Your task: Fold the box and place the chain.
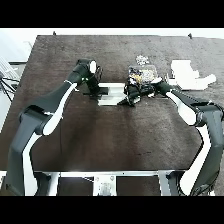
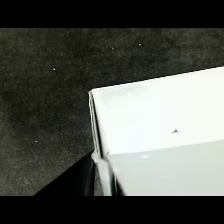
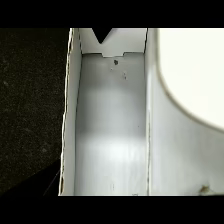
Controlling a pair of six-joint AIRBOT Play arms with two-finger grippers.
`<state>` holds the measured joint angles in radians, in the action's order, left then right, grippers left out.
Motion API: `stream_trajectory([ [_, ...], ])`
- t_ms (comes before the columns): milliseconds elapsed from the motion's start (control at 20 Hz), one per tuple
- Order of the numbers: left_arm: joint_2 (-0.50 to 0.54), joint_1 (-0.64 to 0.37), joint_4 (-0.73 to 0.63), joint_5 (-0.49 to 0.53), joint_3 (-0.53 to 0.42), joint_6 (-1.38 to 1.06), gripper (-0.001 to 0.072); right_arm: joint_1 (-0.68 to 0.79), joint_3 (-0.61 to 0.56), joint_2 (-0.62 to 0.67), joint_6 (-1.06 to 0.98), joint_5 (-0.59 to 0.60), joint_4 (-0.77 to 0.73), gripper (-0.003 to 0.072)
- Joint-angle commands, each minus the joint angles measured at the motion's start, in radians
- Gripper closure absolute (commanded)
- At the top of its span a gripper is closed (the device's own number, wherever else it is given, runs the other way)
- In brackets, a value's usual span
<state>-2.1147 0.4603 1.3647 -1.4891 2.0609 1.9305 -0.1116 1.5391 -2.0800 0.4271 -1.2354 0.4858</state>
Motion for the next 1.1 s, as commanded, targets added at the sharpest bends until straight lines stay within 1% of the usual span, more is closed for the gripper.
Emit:
stream_trajectory([
  [0, -0.011, 0.005, 0.012, -0.007, 0.011, -0.001, 0.0551, 0.000, 0.000, 0.000, 0.001, 0.000, 0.000, 0.0270],
  [50, -0.012, 0.005, 0.012, -0.004, 0.011, -0.002, 0.0605, 0.000, 0.000, 0.000, 0.001, 0.000, 0.000, 0.0270],
  [100, -0.012, 0.005, 0.012, -0.001, 0.011, -0.003, 0.0689, 0.000, 0.000, 0.000, 0.000, 0.000, 0.000, 0.0270],
  [400, -0.012, 0.004, 0.011, 0.006, 0.011, -0.019, 0.0688, 0.000, 0.000, 0.000, 0.000, 0.000, 0.000, 0.0271],
  [450, -0.011, 0.004, 0.005, 0.006, 0.011, -0.021, 0.0673, 0.000, 0.000, 0.000, 0.001, 0.000, 0.000, 0.0270],
  [500, -0.006, 0.004, -0.008, 0.003, 0.011, -0.021, 0.0366, 0.000, 0.000, 0.000, 0.001, 0.000, 0.000, 0.0270],
  [550, 0.002, 0.003, -0.014, -0.001, 0.011, -0.034, 0.0169, 0.000, 0.000, 0.000, 0.001, 0.000, 0.000, 0.0270],
  [650, 0.034, 0.003, -0.016, -0.015, 0.011, -0.064, 0.0169, 0.000, 0.000, 0.000, 0.001, 0.000, 0.000, 0.0270],
  [800, 0.113, -0.006, -0.014, -0.047, 0.013, -0.147, 0.0169, 0.000, 0.000, 0.000, 0.000, 0.000, 0.000, 0.0270],
  [950, 0.191, -0.031, 0.008, -0.103, 0.013, -0.330, 0.0168, 0.000, 0.000, 0.000, 0.001, 0.000, 0.000, 0.0270],
  [1050, 0.220, -0.066, 0.041, -0.097, 0.007, -0.472, 0.0169, 0.000, 0.000, 0.000, 0.001, 0.000, 0.000, 0.0271],
])
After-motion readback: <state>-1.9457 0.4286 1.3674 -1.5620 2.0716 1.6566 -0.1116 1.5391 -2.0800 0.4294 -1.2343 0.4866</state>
